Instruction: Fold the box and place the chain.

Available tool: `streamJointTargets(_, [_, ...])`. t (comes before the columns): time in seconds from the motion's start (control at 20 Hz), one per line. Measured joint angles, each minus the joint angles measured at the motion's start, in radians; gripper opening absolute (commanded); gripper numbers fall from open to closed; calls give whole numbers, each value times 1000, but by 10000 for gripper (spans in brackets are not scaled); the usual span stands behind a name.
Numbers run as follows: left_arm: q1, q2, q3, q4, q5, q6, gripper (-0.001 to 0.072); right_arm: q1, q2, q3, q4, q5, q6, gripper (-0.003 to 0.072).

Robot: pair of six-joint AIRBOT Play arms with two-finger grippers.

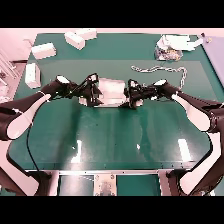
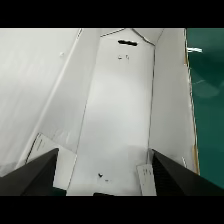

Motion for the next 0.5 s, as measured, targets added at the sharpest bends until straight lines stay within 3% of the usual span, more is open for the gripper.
streamJointTargets(0.5, [1, 0, 4, 6, 14, -2, 709, 0, 0, 0, -1, 2, 0, 574])
